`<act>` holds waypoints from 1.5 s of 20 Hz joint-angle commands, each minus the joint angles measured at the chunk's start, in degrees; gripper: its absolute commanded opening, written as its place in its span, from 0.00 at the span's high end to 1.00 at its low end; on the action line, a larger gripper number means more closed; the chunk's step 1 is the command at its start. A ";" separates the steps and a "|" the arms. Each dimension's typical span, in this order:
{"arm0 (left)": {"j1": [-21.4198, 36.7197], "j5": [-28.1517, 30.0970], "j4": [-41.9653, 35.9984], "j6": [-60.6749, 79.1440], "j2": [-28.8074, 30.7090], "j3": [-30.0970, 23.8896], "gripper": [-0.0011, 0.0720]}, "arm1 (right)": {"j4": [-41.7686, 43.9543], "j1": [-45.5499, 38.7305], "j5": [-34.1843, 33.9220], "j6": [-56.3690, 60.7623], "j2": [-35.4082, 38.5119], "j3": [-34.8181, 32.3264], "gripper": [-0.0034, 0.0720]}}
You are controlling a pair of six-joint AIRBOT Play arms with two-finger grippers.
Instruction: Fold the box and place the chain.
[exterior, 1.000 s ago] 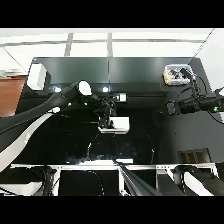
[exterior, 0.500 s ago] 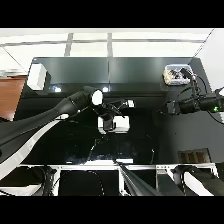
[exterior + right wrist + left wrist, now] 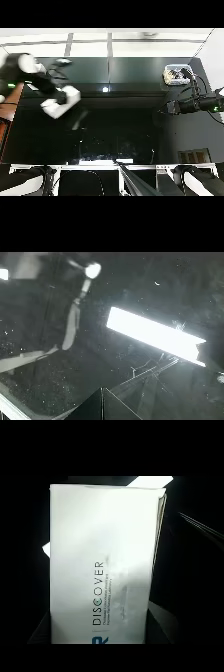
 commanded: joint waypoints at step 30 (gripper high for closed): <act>26.97 7.82 -9.53 -13.49 -13.16 24.06 0.57 | 0.28 2.45 -15.91 -0.28 0.00 -0.02 0.94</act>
